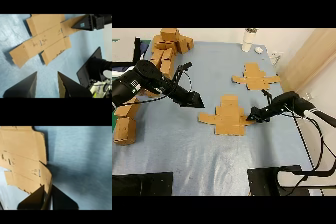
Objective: Fold the box.
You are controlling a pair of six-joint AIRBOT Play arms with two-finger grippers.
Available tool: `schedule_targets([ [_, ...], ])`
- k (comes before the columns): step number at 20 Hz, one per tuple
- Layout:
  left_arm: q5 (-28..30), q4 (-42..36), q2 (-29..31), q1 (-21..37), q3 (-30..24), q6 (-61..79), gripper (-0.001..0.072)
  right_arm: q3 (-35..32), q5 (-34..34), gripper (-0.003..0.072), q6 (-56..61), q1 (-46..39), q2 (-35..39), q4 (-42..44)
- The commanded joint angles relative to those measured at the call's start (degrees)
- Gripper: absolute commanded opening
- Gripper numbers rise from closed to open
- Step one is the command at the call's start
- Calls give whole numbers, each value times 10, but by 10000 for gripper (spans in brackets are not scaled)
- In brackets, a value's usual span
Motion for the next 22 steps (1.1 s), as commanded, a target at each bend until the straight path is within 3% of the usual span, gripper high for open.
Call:
schedule_targets([
  [1, -8, -5, -16, 10, 0, 1, 394, 20, -11, 3, -44, 42, -21, 27],
  [5, -22, -40, -46, 56, -3, 6, 395, -2, -9, 2, -134, 84, 20, 97],
  [12, -16, -63, -89, 75, -48, 64, 405, -95, 42, 2, -151, 151, 142, 98],
  [13, -16, -71, -102, 76, -48, 64, 508, -98, 44, 2, -151, 158, 151, 98],
  [17, -6, -105, -148, 77, -48, 90, 516, -99, 40, 2, -135, 172, 164, 97],
  [22, 53, -120, -185, 77, -48, 111, 516, -99, 34, 2, -121, 193, 164, 96],
])
